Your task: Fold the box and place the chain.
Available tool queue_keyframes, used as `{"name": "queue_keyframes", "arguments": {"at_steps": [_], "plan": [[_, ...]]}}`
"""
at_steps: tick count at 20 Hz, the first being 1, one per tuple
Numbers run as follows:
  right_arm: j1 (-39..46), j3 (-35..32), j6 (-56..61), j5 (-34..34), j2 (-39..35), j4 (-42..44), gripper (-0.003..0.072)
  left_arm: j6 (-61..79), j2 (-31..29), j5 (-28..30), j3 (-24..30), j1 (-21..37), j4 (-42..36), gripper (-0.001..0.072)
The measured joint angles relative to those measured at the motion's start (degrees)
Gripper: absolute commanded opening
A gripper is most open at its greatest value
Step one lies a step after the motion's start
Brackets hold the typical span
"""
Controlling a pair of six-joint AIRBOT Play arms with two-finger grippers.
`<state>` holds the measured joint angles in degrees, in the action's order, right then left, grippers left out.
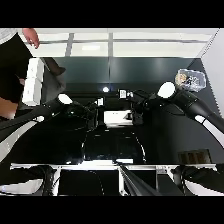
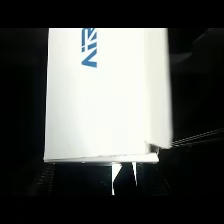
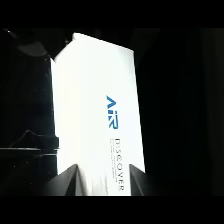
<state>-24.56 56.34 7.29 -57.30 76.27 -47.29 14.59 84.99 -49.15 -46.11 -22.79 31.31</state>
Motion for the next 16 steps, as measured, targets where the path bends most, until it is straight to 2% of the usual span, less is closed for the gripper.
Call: {"name": "queue_keyframes", "arguments": {"at_steps": [8, 10, 16], "plan": [[0.00, 0.04, 1.44, 0.22, 0.09, 0.04, 0.0334, -0.17, 0.00, -0.02, 0.00, 0.00, -0.02, 0.0391], [0.00, 0.04, 1.90, 0.24, 0.09, 0.24, 0.0238, -0.20, 0.00, 0.00, 0.00, 0.00, -0.02, 0.0392], [0.00, 0.04, 2.82, 0.52, 0.09, 0.33, 0.0238, -0.17, 0.00, 0.04, 0.00, 0.02, -0.02, 0.0391]]}}
